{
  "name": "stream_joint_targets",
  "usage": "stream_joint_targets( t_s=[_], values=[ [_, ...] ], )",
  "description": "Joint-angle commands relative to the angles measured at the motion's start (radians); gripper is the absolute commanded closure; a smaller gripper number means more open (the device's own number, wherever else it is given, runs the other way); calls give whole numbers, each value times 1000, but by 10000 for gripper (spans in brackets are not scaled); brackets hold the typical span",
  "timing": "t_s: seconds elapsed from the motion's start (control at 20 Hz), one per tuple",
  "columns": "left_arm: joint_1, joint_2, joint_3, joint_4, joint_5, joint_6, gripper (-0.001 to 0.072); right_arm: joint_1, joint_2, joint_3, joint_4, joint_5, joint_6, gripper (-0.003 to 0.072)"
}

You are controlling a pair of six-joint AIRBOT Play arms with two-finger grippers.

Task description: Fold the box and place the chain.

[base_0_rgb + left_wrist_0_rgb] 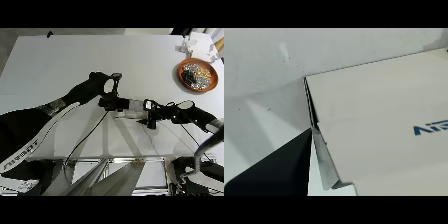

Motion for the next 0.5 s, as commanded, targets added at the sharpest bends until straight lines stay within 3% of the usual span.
stream_joint_targets(
  t_s=[0.0, 0.35, 0.45],
  values=[
    [-12, -40, 35, 42, -48, -111, 362, 0, 0, 0, 0, 0, 0, 273],
    [-35, -92, 35, 67, -53, -206, 372, 0, 0, 0, 0, 0, 0, 273],
    [-35, -93, 35, 67, -51, -206, 404, 0, 0, 0, 0, 0, 0, 273]
  ],
)
